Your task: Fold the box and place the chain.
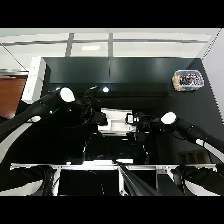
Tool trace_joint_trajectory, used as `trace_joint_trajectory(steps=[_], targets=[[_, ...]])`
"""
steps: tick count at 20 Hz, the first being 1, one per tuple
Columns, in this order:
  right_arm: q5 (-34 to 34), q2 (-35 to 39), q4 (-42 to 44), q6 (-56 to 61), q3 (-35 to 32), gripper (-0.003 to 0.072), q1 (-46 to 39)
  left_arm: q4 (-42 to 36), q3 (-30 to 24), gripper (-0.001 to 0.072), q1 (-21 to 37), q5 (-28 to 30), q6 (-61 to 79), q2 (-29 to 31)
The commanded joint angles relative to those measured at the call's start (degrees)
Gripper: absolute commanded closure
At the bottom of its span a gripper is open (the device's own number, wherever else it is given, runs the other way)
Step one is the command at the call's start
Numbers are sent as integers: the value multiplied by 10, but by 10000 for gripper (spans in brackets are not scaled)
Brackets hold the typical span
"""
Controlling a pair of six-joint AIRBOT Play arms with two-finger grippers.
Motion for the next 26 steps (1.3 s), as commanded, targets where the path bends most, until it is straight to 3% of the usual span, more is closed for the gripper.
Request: trace_joint_trajectory(steps=[1,4,15,20,22,26], targets=[[0,0,0,0,0,292,0,36,8,177,-24,19,-63,0],[0,0,0,0,0,292,0,40,9,178,-35,35,-87,0],[0,0,0,0,0,292,0,221,10,178,-103,56,-253,0],[0,0,0,0,0,292,0,276,40,178,-146,49,-296,-13],[0,0,0,0,0,292,0,293,50,227,-155,32,-339,-23],[0,0,0,0,0,292,0,331,51,230,-166,4,-433,-24]])
